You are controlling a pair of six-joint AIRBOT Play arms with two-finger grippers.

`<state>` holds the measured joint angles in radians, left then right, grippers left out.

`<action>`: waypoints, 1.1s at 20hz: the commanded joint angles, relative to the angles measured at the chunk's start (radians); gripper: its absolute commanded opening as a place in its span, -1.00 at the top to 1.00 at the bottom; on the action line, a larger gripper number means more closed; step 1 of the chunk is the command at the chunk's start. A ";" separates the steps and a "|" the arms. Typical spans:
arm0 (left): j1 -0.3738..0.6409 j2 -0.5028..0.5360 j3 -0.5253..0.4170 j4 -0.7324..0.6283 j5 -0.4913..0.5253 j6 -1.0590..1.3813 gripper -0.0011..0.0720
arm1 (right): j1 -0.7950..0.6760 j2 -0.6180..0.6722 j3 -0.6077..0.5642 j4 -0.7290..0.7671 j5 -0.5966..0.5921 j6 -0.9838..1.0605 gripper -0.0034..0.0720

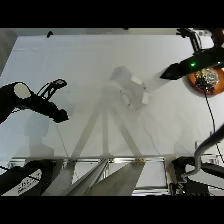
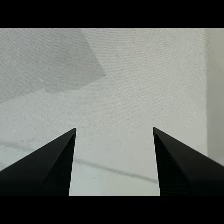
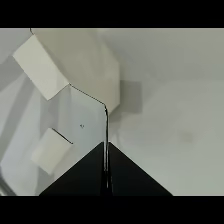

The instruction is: Fold the box and place the chain.

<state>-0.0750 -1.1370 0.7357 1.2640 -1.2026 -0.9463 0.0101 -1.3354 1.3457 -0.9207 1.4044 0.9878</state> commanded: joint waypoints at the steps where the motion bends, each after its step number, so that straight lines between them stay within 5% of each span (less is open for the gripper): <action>1: 0.000 0.000 0.000 0.000 0.000 0.000 -0.44 | 0.146 0.012 0.001 0.133 -0.020 0.033 0.87; 6: 0.000 0.000 -0.001 0.000 0.000 0.000 -0.44 | 0.249 0.102 0.001 0.214 -0.097 0.063 0.87; 10: 0.000 0.000 0.000 0.000 0.000 0.000 -0.44 | 0.253 0.101 -0.014 0.188 -0.061 0.134 0.87; 18: 0.000 -0.001 0.000 0.000 0.001 0.000 -0.44 | 0.316 0.100 -0.111 0.375 0.053 0.142 0.88; 22: 0.000 -0.001 0.000 0.000 0.000 0.000 -0.44 | 0.312 0.093 -0.111 0.321 0.038 0.186 0.88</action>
